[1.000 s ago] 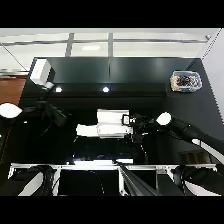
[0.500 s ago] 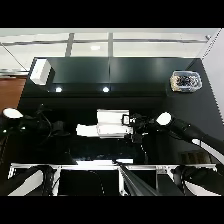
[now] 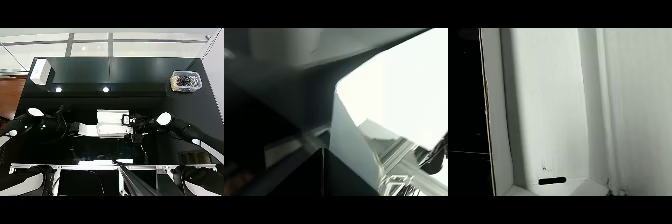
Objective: Fold the box and place the chain.
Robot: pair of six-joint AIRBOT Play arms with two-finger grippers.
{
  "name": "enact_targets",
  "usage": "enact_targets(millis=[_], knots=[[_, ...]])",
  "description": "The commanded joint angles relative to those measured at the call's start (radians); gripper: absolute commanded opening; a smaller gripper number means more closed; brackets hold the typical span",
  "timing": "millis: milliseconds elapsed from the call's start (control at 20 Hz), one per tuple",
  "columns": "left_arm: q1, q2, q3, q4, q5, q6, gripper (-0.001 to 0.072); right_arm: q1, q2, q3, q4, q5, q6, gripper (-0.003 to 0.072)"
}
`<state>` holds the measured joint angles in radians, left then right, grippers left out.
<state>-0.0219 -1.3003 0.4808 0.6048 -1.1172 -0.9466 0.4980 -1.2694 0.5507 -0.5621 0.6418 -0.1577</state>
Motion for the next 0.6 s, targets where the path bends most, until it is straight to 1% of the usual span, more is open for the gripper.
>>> enact_targets(millis=[0,150,300,350,400,450,500,550], knots=[[-0.012,-0.014,0.001,-0.089,0.007,0.095,0.0027,0.001,-0.001,0.0,0.0,0.0,0.0,0.018],[-0.013,-0.014,0.001,-0.121,0.005,0.156,0.0027,0.001,-0.001,0.0,0.0,0.0,0.0,0.0179],[-0.013,-0.014,0.001,-0.242,-0.056,0.287,0.003,0.001,-0.001,0.0,0.0,0.0,0.001,0.0179],[-0.013,-0.012,0.002,-0.258,-0.058,0.29,0.0078,0.001,-0.001,0.0,0.0,0.0,0.0,0.0179],[-0.013,-0.012,0.002,-0.257,-0.06,0.29,0.0157,0.001,-0.001,0.0,0.0,0.0,0.001,0.018],[-0.013,-0.012,0.002,-0.252,-0.06,0.29,0.0369,0.001,-0.001,0.0,0.0,0.0,0.0,0.0179],[-0.013,-0.012,0.002,-0.249,-0.063,0.29,0.0552,0.001,-0.001,0.0,0.0,0.0,0.001,0.0179],[-0.013,-0.012,0.002,-0.249,-0.063,0.29,0.0613,0.001,-0.001,0.0,0.0,0.0,0.001,0.0179]])
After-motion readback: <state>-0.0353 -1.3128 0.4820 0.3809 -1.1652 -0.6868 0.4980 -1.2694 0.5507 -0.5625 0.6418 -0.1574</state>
